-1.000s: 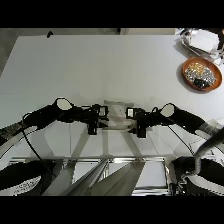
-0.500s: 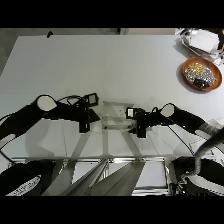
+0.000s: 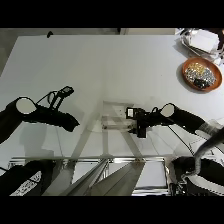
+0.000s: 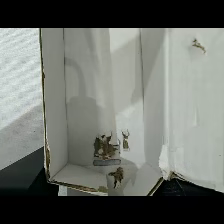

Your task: Fold the box and place the chain.

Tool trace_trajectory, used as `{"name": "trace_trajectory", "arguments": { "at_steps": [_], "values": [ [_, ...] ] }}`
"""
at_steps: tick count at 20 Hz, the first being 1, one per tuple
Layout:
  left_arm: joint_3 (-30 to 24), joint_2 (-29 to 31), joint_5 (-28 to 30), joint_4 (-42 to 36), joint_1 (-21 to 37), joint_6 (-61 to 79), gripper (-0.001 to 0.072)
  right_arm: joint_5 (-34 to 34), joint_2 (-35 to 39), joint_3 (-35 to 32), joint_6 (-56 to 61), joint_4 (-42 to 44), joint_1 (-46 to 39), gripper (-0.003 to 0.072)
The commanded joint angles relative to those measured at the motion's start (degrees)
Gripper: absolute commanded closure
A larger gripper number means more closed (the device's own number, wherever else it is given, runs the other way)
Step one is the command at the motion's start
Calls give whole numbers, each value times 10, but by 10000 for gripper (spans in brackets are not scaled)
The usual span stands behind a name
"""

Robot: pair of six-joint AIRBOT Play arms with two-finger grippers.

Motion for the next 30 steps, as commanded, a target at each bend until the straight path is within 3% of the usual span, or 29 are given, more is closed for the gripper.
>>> {"name": "trace_trajectory", "arguments": {
  "at_steps": [1,6,9,13,19,20,21,29,30],
  "values": [
    [-12,-69,41,-64,-21,-6,702,0,0,0,0,0,0,366],
    [-12,-138,102,-96,-72,3,695,0,0,0,0,0,0,366],
    [-12,-134,118,-115,-87,9,685,0,0,0,0,0,0,366],
    [-12,-130,119,-165,-97,43,500,0,0,0,0,0,0,366],
    [-12,-90,147,-216,-108,70,496,0,0,0,0,0,0,366],
    [-12,-85,151,-220,-108,70,483,0,0,0,0,0,0,366],
    [-12,-83,150,-225,-108,70,420,0,0,0,0,0,0,366],
    [-12,-84,152,-234,-130,70,411,0,0,0,0,0,0,366],
    [-12,-84,152,-235,-130,70,352,0,0,0,0,0,0,366]
  ]
}}
